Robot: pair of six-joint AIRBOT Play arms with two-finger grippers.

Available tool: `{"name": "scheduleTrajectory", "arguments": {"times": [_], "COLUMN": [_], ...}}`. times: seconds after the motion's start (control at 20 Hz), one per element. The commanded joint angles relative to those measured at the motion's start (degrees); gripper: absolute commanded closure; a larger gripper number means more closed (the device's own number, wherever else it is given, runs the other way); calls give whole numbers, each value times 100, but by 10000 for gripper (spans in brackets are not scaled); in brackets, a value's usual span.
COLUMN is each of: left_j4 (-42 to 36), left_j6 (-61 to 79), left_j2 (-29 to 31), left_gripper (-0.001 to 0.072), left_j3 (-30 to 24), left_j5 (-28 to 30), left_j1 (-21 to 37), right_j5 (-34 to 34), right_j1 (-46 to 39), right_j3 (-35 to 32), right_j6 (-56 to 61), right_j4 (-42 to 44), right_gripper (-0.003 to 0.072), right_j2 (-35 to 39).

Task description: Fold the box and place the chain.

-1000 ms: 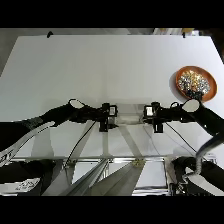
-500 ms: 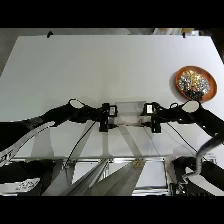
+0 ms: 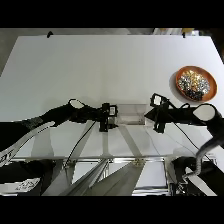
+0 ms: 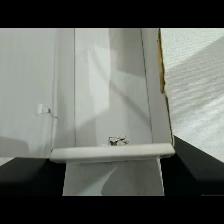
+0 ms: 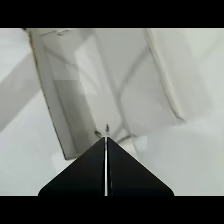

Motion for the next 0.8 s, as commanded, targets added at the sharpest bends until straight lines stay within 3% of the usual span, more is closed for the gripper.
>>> {"name": "scheduleTrajectory", "arguments": {"times": [0.0, 0.25, 0.5, 0.75], "left_j4": [4, 4, 4, 4], "left_j6": [4, 4, 4, 4], "left_j2": [0, 0, 0, 0], "left_gripper": [642, 642, 642, 642], "left_j3": [2, 2, 2, 2], "left_j5": [-4, -4, -2, -2], "left_j1": [0, 0, 0, 0], "right_j5": [-282, -323, 481, 492], "right_j1": [-199, -1624, -1775, -1775], "right_j3": [2, 0, 0, 0], "right_j6": [2107, 4778, 4940, 4881], "right_j4": [-944, -1263, -496, -343], "right_gripper": [666, 666, 666, 666], "right_j2": [424, 2, -1084, -1779]}}
